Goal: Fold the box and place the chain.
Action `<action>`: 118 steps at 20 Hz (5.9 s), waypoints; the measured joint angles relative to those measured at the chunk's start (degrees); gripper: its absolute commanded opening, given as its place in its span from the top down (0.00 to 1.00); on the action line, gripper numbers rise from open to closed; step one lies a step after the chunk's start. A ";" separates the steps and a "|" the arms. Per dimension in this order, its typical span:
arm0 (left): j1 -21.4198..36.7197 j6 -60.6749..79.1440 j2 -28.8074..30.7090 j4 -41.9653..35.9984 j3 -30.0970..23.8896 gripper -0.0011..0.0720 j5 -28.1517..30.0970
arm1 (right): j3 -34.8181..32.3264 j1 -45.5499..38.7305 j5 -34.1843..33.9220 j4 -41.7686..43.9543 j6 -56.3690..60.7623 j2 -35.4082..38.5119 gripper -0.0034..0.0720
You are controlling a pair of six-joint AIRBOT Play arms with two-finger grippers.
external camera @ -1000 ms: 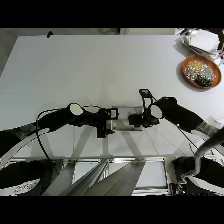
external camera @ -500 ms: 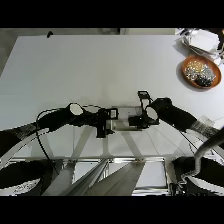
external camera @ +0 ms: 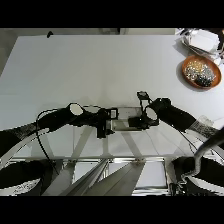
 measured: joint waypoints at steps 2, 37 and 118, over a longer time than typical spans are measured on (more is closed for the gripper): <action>0.00 -0.07 0.00 -0.04 0.00 0.55 0.00 | -0.04 0.00 -0.04 -0.09 -1.07 0.24 0.84; 0.00 0.15 0.00 0.04 0.00 0.55 0.04 | 42.86 -66.05 0.50 -4.59 -38.99 -24.02 0.49; 0.00 0.15 0.00 0.04 0.00 0.55 0.04 | 21.75 -8.76 16.50 21.40 -43.41 24.98 0.94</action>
